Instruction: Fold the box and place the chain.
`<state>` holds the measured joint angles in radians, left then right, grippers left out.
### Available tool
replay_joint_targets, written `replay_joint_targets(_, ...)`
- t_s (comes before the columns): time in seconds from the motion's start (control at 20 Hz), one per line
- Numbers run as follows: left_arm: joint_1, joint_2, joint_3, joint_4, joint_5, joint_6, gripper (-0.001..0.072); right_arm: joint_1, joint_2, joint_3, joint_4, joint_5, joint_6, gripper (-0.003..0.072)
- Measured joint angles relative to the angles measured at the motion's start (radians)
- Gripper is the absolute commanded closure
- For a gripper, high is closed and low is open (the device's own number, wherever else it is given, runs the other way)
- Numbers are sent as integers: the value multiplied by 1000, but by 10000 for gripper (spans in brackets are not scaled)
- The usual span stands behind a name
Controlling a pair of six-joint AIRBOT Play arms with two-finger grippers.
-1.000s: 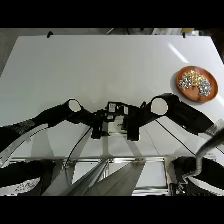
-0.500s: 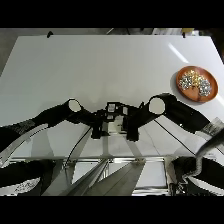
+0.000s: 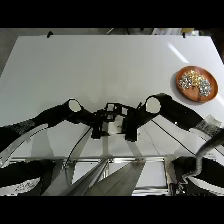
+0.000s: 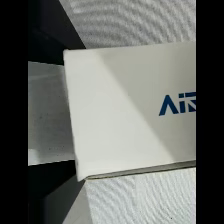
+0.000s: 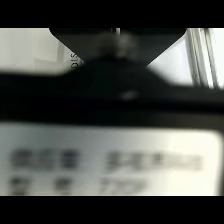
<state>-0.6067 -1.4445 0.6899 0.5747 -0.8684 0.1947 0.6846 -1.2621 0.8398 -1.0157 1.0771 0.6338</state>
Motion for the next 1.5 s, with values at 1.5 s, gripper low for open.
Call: replay_joint_targets(1.5,0,0,0,-1,0,0,394,-394,228,-2,-474,460,703,671)
